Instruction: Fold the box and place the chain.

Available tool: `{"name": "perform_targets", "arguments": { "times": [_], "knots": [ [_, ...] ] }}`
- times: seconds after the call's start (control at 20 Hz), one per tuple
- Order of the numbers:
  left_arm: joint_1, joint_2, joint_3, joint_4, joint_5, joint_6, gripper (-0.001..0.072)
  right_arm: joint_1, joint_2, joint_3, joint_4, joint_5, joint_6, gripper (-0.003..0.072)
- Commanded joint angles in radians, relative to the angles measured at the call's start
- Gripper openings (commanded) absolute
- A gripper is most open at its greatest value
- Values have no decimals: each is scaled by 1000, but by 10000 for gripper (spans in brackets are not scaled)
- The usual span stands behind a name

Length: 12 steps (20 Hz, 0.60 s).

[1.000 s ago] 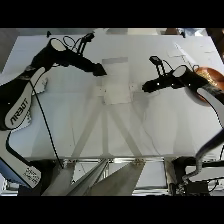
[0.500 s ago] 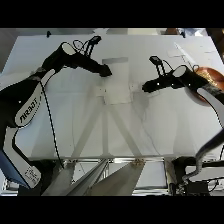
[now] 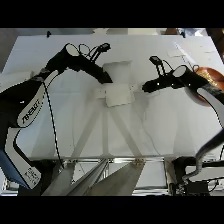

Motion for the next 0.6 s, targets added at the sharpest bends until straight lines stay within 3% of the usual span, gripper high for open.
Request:
{"name": "perform_targets", "arguments": {
  "times": [0.0, 0.55],
  "knots": [
    [-2, 1, 1, 9, -43, 58, 3, 1, 0, 0, 1, 0, 0, 13],
    [-2, 1, 1, 11, -42, 57, 10, 1, 0, 0, 1, 0, 0, 13]
  ]
}}
